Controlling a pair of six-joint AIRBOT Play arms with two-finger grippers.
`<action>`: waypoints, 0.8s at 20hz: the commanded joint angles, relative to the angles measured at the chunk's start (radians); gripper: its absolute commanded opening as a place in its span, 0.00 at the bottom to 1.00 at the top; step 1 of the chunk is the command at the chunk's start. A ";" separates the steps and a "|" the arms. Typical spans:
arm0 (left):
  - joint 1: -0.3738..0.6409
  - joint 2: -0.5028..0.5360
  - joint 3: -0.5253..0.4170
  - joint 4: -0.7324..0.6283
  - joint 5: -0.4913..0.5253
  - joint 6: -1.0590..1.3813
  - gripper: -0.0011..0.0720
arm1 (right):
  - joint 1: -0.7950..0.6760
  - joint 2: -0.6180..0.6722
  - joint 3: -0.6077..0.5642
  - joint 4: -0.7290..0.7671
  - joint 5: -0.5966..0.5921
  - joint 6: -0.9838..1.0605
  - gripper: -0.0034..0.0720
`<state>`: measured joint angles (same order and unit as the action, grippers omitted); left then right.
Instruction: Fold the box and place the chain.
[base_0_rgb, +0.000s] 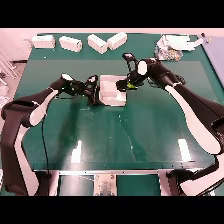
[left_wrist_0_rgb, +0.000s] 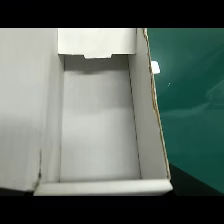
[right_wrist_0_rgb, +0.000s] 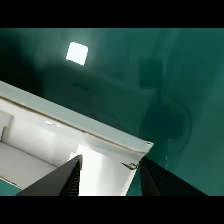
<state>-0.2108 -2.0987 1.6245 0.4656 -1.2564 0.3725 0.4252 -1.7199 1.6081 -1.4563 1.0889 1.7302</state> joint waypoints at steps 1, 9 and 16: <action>0.001 0.001 0.001 -0.003 0.008 -0.002 0.49 | 0.002 0.002 0.014 0.000 0.084 -0.010 0.61; 0.001 0.001 0.001 -0.003 0.008 -0.002 0.49 | 0.003 0.001 0.004 -0.065 0.126 0.018 0.63; 0.001 0.001 0.001 -0.003 0.007 -0.002 0.49 | 0.015 -0.046 -0.033 -0.004 0.039 0.050 0.62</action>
<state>-0.2108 -2.0987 1.6245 0.4629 -1.2488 0.3706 0.4335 -1.7439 1.5818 -1.5036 1.1847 1.7679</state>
